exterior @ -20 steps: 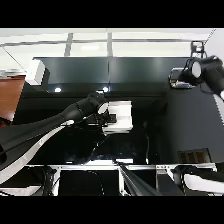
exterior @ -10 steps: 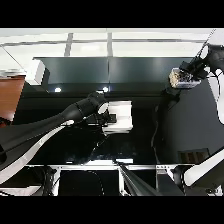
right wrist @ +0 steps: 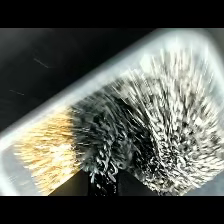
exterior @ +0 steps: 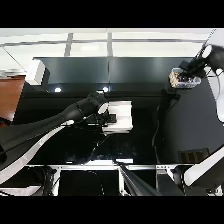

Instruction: Fold the box and place the chain.

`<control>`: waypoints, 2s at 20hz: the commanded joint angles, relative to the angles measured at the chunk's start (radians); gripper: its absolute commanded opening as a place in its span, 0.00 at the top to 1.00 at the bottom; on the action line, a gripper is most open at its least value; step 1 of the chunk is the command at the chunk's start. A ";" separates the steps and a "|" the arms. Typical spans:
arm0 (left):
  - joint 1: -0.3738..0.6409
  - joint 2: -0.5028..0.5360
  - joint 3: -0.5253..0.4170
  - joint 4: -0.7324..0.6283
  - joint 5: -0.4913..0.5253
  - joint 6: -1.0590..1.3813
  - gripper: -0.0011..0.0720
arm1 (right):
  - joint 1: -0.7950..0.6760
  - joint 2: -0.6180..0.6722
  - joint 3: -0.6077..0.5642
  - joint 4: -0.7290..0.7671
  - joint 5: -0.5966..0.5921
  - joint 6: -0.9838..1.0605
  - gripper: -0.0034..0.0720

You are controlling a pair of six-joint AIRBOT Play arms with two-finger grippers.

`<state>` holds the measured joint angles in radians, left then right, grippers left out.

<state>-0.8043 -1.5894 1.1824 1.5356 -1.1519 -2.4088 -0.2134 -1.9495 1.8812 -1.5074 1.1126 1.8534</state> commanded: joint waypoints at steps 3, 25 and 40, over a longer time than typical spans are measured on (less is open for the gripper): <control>0.000 0.000 0.000 0.000 0.000 0.000 0.95 | 0.003 0.250 0.018 0.015 0.051 -0.219 0.94; 0.000 0.000 0.001 0.001 0.026 0.000 0.95 | 0.454 0.910 -0.200 0.457 0.508 -0.363 0.94; 0.000 0.000 0.001 0.001 0.025 0.001 0.95 | 0.649 0.717 -0.712 0.568 -0.003 -0.369 0.94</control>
<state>-0.8043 -1.5894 1.1824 1.5364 -1.1267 -2.4088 0.4244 -1.1801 1.2427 -0.9485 1.1725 1.4841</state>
